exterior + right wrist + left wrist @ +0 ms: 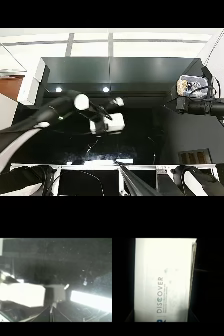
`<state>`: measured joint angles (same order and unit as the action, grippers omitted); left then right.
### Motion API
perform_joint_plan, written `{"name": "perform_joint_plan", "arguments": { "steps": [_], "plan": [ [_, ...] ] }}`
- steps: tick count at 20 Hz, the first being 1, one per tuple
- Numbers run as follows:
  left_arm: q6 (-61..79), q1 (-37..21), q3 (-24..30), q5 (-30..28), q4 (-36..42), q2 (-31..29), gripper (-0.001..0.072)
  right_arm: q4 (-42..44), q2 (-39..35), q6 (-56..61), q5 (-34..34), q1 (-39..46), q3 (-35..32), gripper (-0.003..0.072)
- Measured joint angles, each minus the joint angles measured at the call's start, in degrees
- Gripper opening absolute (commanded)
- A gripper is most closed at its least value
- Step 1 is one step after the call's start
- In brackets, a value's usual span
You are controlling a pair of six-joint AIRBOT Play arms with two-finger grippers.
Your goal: Fold the box and place the chain.
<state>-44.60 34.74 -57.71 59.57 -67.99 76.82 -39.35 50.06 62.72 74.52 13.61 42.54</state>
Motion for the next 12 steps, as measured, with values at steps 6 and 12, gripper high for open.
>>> {"name": "perform_joint_plan", "arguments": {
  "steps": [6, 12],
  "plan": [
    [-10.08, -21.73, 4.98, 8.04, -4.76, -10.86, 0.0344, 0.09, 0.0, -1.55, 0.04, 0.31, 0.0, 0.005],
    [-12.17, -49.46, 10.12, 12.48, -6.69, -16.61, 0.0354, 0.07, 0.02, -2.45, -0.55, 0.31, 0.0, 0.005]
  ]
}}
